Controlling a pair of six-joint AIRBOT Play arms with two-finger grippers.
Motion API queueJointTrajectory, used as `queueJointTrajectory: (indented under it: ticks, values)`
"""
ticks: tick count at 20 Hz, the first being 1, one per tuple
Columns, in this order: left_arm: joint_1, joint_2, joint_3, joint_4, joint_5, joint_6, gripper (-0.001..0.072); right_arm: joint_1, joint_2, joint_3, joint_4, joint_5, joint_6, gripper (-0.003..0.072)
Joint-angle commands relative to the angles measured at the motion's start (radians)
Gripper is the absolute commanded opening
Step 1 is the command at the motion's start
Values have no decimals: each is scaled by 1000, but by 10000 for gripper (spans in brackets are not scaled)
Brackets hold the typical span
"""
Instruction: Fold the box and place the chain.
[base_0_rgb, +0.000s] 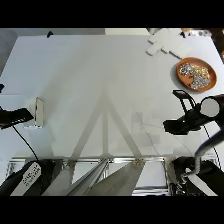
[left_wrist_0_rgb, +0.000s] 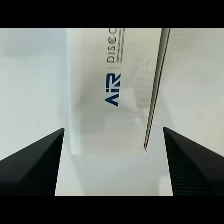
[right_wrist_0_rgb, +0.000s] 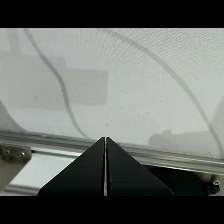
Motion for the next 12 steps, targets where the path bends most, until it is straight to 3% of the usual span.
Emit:
queueJointTrajectory:
  ticks: [1,5,12]
  values:
    - [-1,127,1,-41,67,-6,694,1,1,1,0,0,0,13]
    - [-1,182,1,-140,69,-6,694,1,1,1,0,0,0,13]
    - [-1,164,1,-137,147,-5,693,1,1,1,0,0,0,13]
